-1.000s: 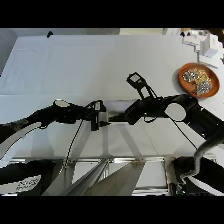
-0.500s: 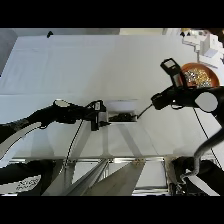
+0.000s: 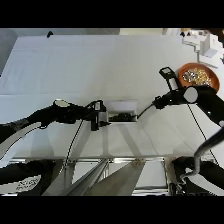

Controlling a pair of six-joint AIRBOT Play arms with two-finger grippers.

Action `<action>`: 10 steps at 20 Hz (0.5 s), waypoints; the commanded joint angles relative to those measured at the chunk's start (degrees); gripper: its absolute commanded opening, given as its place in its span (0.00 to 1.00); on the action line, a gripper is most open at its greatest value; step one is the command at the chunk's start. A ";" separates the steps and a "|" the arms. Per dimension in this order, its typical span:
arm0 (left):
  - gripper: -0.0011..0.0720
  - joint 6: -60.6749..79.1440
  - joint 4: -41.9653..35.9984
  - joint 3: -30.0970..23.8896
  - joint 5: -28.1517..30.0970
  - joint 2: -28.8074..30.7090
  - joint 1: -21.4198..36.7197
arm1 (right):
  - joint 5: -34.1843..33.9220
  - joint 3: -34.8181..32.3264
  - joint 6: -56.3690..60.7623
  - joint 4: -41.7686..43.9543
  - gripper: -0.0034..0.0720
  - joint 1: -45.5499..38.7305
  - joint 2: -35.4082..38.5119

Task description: Fold the box and place the chain.

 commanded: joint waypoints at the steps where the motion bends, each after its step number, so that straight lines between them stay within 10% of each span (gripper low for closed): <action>1: 0.20 0.02 0.00 0.04 0.00 0.02 0.04 | -1.73 -0.13 -0.96 -0.02 0.57 1.51 -4.33; 10: 0.20 0.02 0.00 0.02 0.00 0.02 0.04 | -4.52 -0.13 -1.36 -1.55 0.43 2.40 -7.74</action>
